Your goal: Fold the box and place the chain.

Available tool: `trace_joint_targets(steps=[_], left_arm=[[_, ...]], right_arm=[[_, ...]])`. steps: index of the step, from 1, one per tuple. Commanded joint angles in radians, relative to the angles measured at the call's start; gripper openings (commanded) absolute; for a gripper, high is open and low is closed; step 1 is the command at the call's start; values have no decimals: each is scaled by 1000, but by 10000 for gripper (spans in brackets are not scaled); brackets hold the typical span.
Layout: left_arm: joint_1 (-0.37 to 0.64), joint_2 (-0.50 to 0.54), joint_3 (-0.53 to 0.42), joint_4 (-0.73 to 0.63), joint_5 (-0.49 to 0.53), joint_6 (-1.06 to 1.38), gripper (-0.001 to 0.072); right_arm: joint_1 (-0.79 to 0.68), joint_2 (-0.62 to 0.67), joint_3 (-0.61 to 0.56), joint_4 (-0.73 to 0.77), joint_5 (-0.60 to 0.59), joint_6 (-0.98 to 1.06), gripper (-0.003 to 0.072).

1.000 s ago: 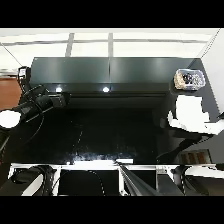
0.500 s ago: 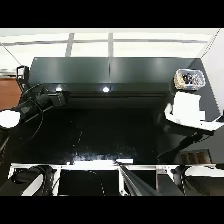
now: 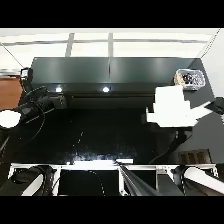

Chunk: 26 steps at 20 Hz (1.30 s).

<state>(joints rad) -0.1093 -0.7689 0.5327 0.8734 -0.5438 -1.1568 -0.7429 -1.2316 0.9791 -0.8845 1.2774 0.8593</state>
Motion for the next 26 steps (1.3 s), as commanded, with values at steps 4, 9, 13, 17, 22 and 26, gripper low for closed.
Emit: trace_joint_targets(steps=[4, 9, 13, 17, 22, 26], left_arm=[[-54, -55, 0, -100, -118, 1, 689], [-74, -315, 46, -336, -183, 110, 689], [-30, -565, 183, -495, -430, 284, 689], [-22, -745, 273, -606, -577, 472, 690], [-34, -916, 339, -637, -776, 616, 689], [-90, -982, 410, -500, -854, 660, 429]], right_arm=[[353, 335, -374, 385, -314, -55, 14], [743, 417, -563, 487, -596, -71, 14], [875, 417, -568, 481, -619, -70, 14], [888, 417, -568, 492, -612, -61, 14], [888, 417, -568, 492, -603, -55, 14], [888, 417, -568, 487, -592, -56, 14]])
